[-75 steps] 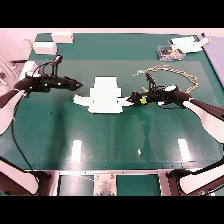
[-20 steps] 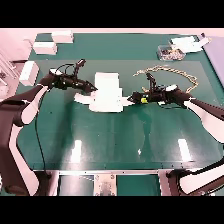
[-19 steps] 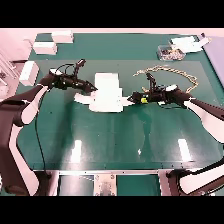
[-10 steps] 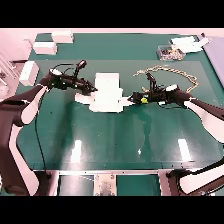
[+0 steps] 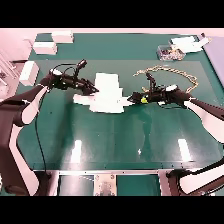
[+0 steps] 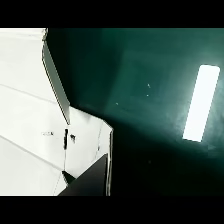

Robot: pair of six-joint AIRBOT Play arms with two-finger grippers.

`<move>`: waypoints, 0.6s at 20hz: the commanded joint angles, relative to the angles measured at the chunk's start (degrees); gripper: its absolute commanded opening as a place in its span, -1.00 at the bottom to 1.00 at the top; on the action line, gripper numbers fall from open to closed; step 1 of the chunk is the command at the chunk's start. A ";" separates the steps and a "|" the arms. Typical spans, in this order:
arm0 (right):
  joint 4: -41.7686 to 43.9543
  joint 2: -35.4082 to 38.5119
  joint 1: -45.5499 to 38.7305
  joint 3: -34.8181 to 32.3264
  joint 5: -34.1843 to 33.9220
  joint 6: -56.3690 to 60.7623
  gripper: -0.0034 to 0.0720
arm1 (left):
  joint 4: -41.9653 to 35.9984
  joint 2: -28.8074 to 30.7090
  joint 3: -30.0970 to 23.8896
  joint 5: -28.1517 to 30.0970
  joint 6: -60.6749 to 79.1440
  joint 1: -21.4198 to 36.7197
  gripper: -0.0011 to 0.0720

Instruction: Fold the box and place the chain.

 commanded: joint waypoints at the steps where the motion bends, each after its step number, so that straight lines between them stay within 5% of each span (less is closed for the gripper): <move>1: -0.02 0.02 -0.04 0.04 -0.15 -0.02 -0.89 | -1.29 0.00 0.02 -0.07 -0.50 0.04 -0.22; 2: -0.02 0.02 -0.04 0.04 -0.15 -0.02 -0.89 | -1.73 -0.02 0.02 -0.24 -0.52 0.04 -0.56; 10: -0.02 0.02 -0.04 0.04 -0.13 -0.85 -0.89 | -2.25 -0.02 0.02 -3.87 2.80 0.04 -0.68; 11: -0.02 0.02 -0.04 0.04 -0.13 -0.85 -0.89 | -2.12 -0.04 0.02 -4.09 3.37 0.04 -0.91; 12: -0.02 0.02 -0.04 0.04 -0.11 -0.85 -0.89 | -1.84 -0.17 0.02 -4.07 4.42 0.04 -0.91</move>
